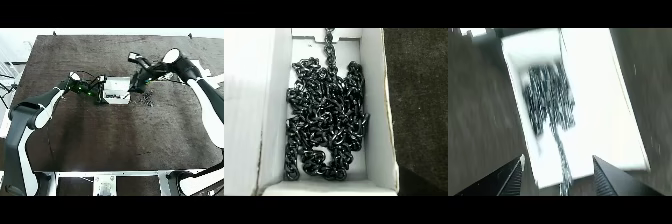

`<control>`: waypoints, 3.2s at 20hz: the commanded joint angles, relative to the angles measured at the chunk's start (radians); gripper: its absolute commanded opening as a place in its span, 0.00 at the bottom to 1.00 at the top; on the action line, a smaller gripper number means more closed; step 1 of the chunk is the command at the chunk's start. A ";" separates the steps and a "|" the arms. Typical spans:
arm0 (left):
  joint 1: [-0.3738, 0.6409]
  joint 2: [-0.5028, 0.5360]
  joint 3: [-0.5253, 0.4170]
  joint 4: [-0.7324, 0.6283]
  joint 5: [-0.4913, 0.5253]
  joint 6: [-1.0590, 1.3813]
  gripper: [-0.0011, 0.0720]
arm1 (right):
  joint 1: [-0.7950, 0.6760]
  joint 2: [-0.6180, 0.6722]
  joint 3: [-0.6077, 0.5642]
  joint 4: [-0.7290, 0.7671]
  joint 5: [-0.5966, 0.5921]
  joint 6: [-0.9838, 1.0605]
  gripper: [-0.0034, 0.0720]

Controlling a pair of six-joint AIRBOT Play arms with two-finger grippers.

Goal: Fold the box and place the chain.

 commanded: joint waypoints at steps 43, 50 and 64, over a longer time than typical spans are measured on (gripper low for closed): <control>0.000 0.001 0.000 0.000 0.001 0.000 0.87 | -0.046 0.244 -0.053 -0.112 -0.055 -0.122 0.05; 0.000 0.001 0.000 0.000 0.001 0.000 0.87 | -0.045 0.309 -0.031 -0.071 -0.070 -0.122 0.05; 0.000 0.001 0.000 0.000 0.001 0.000 0.87 | 0.094 0.309 0.118 0.038 -0.187 -0.122 0.05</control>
